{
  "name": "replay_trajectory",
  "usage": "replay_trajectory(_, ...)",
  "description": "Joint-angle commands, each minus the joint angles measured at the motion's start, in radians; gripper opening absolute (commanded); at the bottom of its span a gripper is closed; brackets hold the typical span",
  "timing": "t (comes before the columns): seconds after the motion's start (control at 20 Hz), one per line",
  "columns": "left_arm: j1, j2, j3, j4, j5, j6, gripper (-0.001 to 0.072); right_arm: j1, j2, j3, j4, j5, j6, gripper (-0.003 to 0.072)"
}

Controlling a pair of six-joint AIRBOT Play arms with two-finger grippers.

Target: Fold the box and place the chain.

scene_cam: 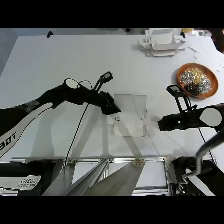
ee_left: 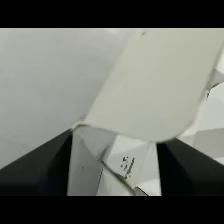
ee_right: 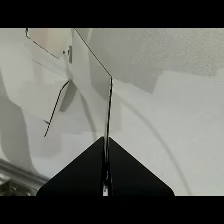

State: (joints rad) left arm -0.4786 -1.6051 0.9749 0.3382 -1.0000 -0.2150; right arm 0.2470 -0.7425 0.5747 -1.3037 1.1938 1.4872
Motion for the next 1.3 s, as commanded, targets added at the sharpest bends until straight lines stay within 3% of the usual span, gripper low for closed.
replay_trajectory(0.0,-0.004,-0.006,0.002,-0.021,-0.024,0.064,0.0347,0.001,0.000,0.000,0.003,0.013,0.000,0.0016)
replay_trajectory(0.15,-0.004,-0.006,0.002,-0.021,-0.021,0.133,0.0299,0.001,0.000,0.000,0.003,0.016,0.000,0.0016)
replay_trajectory(0.25,-0.003,-0.006,0.002,-0.019,-0.021,0.179,0.0152,0.001,0.000,0.000,0.003,0.018,0.000,0.0016)
replay_trajectory(0.35,-0.003,-0.006,0.002,-0.017,-0.022,0.232,0.0079,0.001,0.000,0.000,0.003,0.018,0.000,0.0017)
replay_trajectory(0.4,-0.003,-0.006,0.002,-0.013,-0.025,0.261,0.0005,0.001,0.000,0.000,0.003,0.018,0.000,0.0017)
replay_trajectory(0.55,-0.010,-0.004,0.002,-0.011,-0.037,0.302,0.0005,0.001,0.001,0.002,0.001,-0.005,0.000,0.0025)
replay_trajectory(0.7,-0.037,0.011,0.002,0.012,-0.019,0.301,0.0001,0.001,0.001,0.035,-0.009,-0.031,-0.006,0.0362)
replay_trajectory(0.75,-0.055,0.019,0.002,0.042,0.010,0.301,0.0001,0.001,0.001,0.054,-0.021,-0.028,-0.008,0.0434)
replay_trajectory(1.0,-0.147,0.030,0.001,0.145,0.165,0.233,0.0001,0.001,0.007,0.109,-0.165,-0.027,-0.012,0.0445)
replay_trajectory(1.25,-0.159,0.029,0.001,0.145,0.190,0.243,0.0001,0.000,0.007,0.109,-0.200,-0.035,-0.011,0.0444)
